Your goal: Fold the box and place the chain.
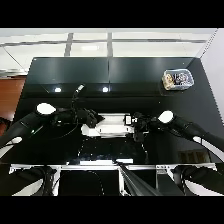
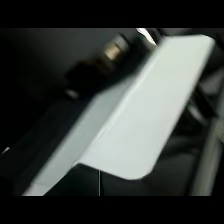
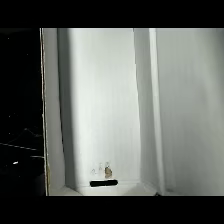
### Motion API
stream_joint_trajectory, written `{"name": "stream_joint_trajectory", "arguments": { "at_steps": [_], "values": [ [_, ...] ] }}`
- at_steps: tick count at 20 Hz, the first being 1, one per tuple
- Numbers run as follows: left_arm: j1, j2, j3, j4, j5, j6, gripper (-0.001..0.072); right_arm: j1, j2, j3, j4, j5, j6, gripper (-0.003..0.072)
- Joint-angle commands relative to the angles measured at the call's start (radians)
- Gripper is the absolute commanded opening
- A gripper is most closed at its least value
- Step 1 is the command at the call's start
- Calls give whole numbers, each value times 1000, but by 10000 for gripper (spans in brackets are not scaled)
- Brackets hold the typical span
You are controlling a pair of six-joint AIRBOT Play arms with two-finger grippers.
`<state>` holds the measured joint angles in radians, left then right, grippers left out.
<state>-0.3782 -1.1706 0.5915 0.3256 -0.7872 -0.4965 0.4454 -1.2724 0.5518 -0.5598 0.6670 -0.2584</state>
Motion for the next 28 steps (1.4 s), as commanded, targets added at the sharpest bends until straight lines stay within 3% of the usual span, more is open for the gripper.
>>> {"name": "stream_joint_trajectory", "arguments": {
  "at_steps": [1, 7, 10, 15, 17, 19, 21, 23, 24, 25, 26, 28],
  "values": [
    [-3, -72, -3, 1, 154, 25, 26, 0, 0, -1, 1, 0, 0, 106],
    [-61, -175, -3, 7, 152, 27, 26, 0, 0, -1, 1, 0, 0, 106],
    [-59, -168, 16, 28, 150, 102, 26, 0, 0, -1, 1, 0, 0, 106],
    [74, 9, 113, 239, -27, 27, 25, 0, 0, -1, 1, 0, 0, 106],
    [122, 119, 98, 346, -80, -28, 24, 0, 0, -1, 1, 0, 0, 107],
    [156, 224, 32, 338, -113, -19, 25, 0, 0, -1, 1, 0, 0, 106],
    [149, 285, -64, 268, -148, 269, 28, 0, 0, -1, 1, 0, 0, 106],
    [135, 284, -114, 307, -162, 560, 35, 0, 0, -1, 1, 0, 0, 106],
    [126, 280, -124, 331, -138, 631, 235, 0, 0, -1, 1, 0, 0, 106],
    [111, 271, -124, 354, -109, 656, 629, 0, 0, -1, 1, 0, 0, 106],
    [92, 259, -124, 363, -66, 658, 705, 0, 0, -1, 1, 0, 0, 106],
    [45, 229, -121, 425, -18, 658, 705, 0, 0, -1, 1, 0, 0, 106]
  ]
}}
